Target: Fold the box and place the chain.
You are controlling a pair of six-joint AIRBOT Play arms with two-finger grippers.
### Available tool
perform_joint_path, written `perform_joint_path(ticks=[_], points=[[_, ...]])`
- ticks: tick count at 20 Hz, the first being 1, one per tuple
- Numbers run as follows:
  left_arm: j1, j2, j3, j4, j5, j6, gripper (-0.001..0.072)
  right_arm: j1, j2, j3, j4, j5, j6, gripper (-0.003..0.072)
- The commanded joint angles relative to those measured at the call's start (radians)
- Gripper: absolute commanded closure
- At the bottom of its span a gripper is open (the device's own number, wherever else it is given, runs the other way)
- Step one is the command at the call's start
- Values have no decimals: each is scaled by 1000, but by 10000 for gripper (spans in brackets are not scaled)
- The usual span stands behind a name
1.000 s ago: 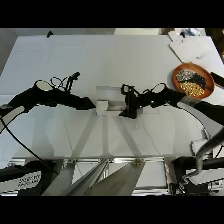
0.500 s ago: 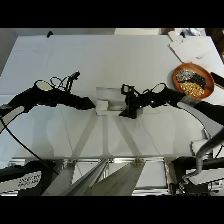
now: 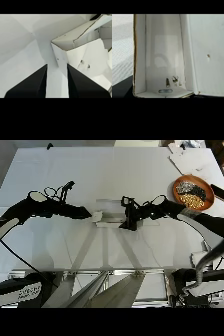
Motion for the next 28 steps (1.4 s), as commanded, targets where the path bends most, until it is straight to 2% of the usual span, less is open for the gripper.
perform_joint_path(ticks=[1,3,11,12,13,14,18,23,28], points=[[2,3,0,-55,-12,62,428,0,-1,0,0,0,0,185],[1,3,0,-91,-17,110,428,0,-1,0,0,0,0,185],[-23,-39,0,-69,-19,106,424,0,-1,0,0,0,0,185],[-31,-43,0,-69,-17,106,384,0,-1,0,0,0,0,185],[-40,-45,0,-74,-13,105,261,0,-1,0,0,0,0,185],[-45,-46,0,-92,-11,102,183,0,-1,0,0,0,0,185],[-49,-46,0,-179,-5,102,189,0,-1,0,0,0,0,185],[-99,-47,0,-177,43,102,189,0,-1,0,0,0,0,185],[-137,-46,0,-79,134,39,189,0,-1,0,0,0,0,185]])
